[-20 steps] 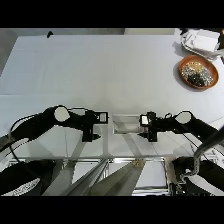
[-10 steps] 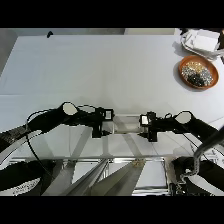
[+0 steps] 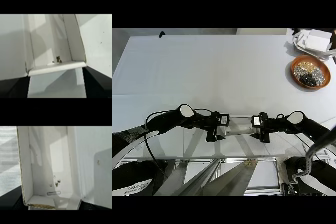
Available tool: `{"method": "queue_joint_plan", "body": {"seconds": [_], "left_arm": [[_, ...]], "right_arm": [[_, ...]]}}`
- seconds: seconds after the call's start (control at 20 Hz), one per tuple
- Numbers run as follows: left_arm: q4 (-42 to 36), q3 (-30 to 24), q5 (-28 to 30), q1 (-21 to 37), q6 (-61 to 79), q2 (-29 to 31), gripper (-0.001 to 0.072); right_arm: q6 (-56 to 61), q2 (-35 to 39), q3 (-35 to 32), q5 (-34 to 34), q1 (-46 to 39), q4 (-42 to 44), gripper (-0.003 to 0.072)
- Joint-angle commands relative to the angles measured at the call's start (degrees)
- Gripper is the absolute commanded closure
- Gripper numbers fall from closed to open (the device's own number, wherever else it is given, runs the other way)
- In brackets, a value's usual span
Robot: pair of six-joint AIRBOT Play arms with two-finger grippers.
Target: Fold the box and place the chain.
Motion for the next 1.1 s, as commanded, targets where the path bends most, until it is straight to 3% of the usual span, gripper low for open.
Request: {"method": "queue_joint_plan", "body": {"seconds": [0.0, 0.7, 0.8, 0.9, 0.95, 1.05], "left_arm": [[-2.5, 0.1, 1.3, -0.7, 0.1, -0.2, -0.0003], [-4.7, 0.1, 5.4, -1.1, 0.0, -3.0, 0.0031], [-5.0, 0.1, 5.5, -1.1, 0.0, -3.0, 0.0233], [-5.0, 0.1, 5.5, -1.1, 0.0, -3.0, 0.0347], [-5.0, 0.1, 5.4, -1.1, 0.0, -3.0, 0.0393], [-5.0, 0.1, 5.4, -1.1, 0.0, -3.0, 0.04]], "right_arm": [[0.2, 0.0, 0.0, -0.2, 0.0, 0.1, 0.0274], [0.2, 0.0, 0.0, -0.2, 0.0, 0.1, 0.0274], [0.2, 0.0, 0.0, -0.2, 0.0, 0.1, 0.0274], [0.2, 0.0, 0.0, -0.2, 0.0, 0.1, 0.0274], [0.2, 0.0, 0.0, -0.2, 0.0, 0.1, 0.0274], [0.2, 0.0, 0.0, -0.2, 0.0, 0.1, 0.0274]]}}
